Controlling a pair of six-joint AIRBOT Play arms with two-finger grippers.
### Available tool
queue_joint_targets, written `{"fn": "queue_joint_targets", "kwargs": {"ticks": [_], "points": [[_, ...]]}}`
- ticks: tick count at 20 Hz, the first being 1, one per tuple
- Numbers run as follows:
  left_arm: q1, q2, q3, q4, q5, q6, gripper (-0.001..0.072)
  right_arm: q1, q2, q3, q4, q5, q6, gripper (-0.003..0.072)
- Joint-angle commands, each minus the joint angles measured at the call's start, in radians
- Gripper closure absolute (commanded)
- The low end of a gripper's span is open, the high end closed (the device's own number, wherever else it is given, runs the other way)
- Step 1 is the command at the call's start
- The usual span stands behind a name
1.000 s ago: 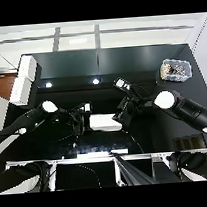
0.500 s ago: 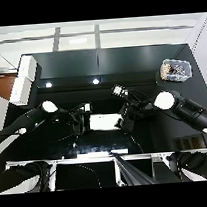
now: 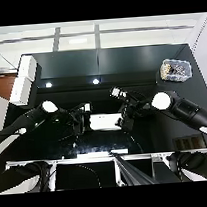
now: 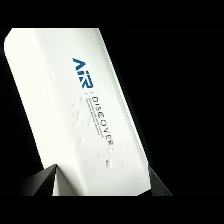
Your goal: Fold the box and place the chain.
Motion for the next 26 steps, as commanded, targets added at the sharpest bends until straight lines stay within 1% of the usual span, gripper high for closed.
{"fn": "queue_joint_targets", "kwargs": {"ticks": [1, 2, 3, 6, 7, 8, 9, 13, 14, 21, 23, 26], "points": [[-0.001, 0.0, 0.0, 0.0, 0.0, 0.001, 0.023, 0.003, -0.002, 0.001, -0.008, -0.015, -0.016, -0.0009], [-0.001, 0.0, 0.0, 0.0, 0.0, 0.001, 0.023, 0.006, -0.002, 0.001, -0.006, -0.018, -0.019, 0.0114], [-0.001, 0.0, 0.0, 0.0, 0.0, 0.001, 0.023, 0.014, -0.002, 0.001, -0.005, -0.025, -0.027, 0.0143], [-0.001, 0.0, 0.0, 0.001, 0.0, 0.001, 0.023, 0.042, -0.002, 0.001, -0.005, -0.041, -0.039, 0.0143], [-0.001, 0.0, 0.001, 0.0, 0.0, 0.001, 0.023, 0.05, -0.002, 0.001, -0.006, -0.048, -0.042, 0.0156], [-0.001, 0.0, 0.0, 0.001, 0.0, 0.001, 0.023, 0.055, -0.002, 0.001, -0.007, -0.05, -0.042, 0.0321], [-0.001, 0.0, 0.0, 0.0, 0.0, 0.001, 0.023, 0.056, -0.002, 0.001, -0.008, -0.05, -0.042, 0.0346], [-0.001, 0.0, 0.0, 0.0, 0.0, 0.001, 0.023, 0.056, -0.002, 0.001, -0.008, -0.05, -0.042, 0.0351], [-0.001, 0.0, 0.0, 0.0, 0.0, 0.001, 0.023, 0.056, -0.002, 0.001, -0.008, -0.05, -0.042, 0.0457], [-0.001, 0.0, 0.0, 0.0, 0.0, 0.001, 0.023, 0.056, -0.002, 0.0, -0.008, -0.049, -0.042, 0.0453], [-0.001, 0.0, 0.0, 0.0, 0.0, 0.001, 0.023, 0.056, -0.002, 0.0, -0.008, -0.048, -0.041, 0.0405], [-0.001, 0.0, 0.0, 0.0, 0.0, 0.001, 0.023, 0.056, -0.002, 0.0, -0.008, -0.048, -0.041, 0.0404]]}}
